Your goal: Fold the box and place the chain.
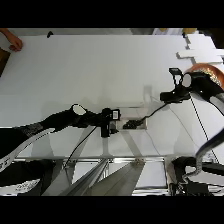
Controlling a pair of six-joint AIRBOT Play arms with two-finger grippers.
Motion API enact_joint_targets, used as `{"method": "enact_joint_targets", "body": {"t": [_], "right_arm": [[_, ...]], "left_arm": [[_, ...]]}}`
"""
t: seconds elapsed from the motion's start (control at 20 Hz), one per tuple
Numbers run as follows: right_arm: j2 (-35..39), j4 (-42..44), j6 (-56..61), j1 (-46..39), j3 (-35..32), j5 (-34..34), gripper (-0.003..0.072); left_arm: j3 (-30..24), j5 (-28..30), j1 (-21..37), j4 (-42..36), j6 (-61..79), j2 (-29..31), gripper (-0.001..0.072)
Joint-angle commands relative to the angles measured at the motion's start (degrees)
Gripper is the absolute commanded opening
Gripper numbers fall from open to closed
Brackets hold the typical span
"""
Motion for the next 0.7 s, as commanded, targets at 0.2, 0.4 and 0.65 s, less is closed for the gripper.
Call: {"method": "enact_joint_targets", "body": {"t": [0.2,0.4,0.65], "right_arm": [[-2.56,-0.39,1.73,-0.02,-0.02,1.11,0.02],[-2.4,-0.39,1.68,0.0,-0.02,1.53,0.0022],[8.2,-0.37,-0.7,0.07,-0.02,5.05,0.0023]], "left_arm": [[-0.02,0.02,-0.02,0.02,0.02,0.04,0.0333],[-0.02,0.02,-0.02,0.0,0.02,0.04,0.0333],[-0.02,0.02,-0.02,0.02,0.02,0.04,0.0333]]}}
